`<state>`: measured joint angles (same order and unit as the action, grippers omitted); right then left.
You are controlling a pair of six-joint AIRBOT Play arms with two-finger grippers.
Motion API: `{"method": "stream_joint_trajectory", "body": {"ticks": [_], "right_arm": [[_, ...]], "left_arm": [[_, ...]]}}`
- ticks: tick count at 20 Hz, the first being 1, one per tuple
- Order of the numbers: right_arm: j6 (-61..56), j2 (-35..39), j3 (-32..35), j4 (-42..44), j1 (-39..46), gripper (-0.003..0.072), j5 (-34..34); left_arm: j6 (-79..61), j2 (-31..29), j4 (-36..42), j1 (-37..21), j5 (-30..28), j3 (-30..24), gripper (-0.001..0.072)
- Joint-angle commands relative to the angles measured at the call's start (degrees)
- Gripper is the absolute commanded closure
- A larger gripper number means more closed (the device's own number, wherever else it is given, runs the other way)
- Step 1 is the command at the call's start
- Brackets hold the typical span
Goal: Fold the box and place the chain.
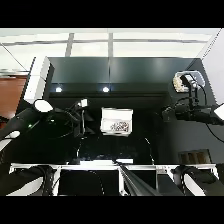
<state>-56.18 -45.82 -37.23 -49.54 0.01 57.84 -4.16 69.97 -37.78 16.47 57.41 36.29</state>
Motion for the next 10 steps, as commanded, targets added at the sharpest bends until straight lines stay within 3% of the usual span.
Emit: {"method": "stream_joint_trajectory", "body": {"ticks": [1,5,10], "right_arm": [[-0.6,0.0,0.0,0.0,0.0,0.0338,0.1],[-0.6,0.0,0.0,0.0,0.0,0.0338,0.7],[-0.6,0.0,0.0,0.0,0.0,0.0338,1.2]], "left_arm": [[-10.5,6.0,-0.6,2.7,-1.2,3.3,-0.0003],[-10.4,10.6,-0.5,3.5,-1.5,6.0,-0.0003],[-10.4,12.1,1.1,4.2,-1.6,6.3,-0.0003]]}}
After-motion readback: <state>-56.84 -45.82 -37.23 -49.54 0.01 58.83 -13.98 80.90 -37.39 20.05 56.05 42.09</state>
